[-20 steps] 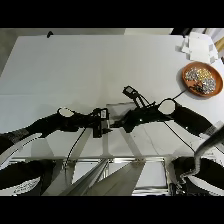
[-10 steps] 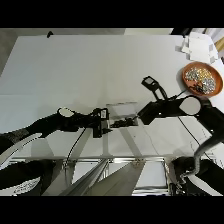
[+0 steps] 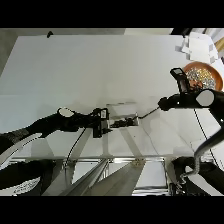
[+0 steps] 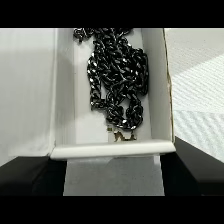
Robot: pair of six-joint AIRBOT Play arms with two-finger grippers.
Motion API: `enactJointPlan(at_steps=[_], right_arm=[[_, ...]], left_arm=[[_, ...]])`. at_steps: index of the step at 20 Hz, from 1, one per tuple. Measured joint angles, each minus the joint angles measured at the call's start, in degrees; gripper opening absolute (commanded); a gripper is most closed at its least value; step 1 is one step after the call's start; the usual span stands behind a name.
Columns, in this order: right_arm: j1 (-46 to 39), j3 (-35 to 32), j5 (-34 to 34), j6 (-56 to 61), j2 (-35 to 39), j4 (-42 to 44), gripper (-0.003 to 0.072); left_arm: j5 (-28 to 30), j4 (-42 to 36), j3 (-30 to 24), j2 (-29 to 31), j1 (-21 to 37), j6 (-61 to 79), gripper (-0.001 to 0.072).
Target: Fold the box and place the chain.
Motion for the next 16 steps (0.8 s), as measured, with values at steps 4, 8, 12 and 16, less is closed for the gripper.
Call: enactJointPlan(at_steps=[4, 8, 12, 16], right_arm=[[-0.79, -0.02, -4.11, 4.92, -5.09, -5.49, 0.0429], [-0.94, -0.02, -6.49, 7.8, -7.1, -8.07, 0.0417], [-0.83, -0.02, -6.8, 9.97, -9.44, -9.01, 0.0379], [-0.24, -0.02, -6.91, 10.95, -10.97, -9.35, 0.0353]], left_arm=[[0.0, 0.0, 0.0, 0.0, 0.0, 0.0, 0.0103], [0.0, 0.0, 0.0, 0.0, 0.0, 0.0, 0.0103], [0.0, 0.0, 0.0, 0.0, 0.0, 0.0, 0.0103], [0.0, 0.0, 0.0, 0.0, 0.0, 0.0, 0.0103]])
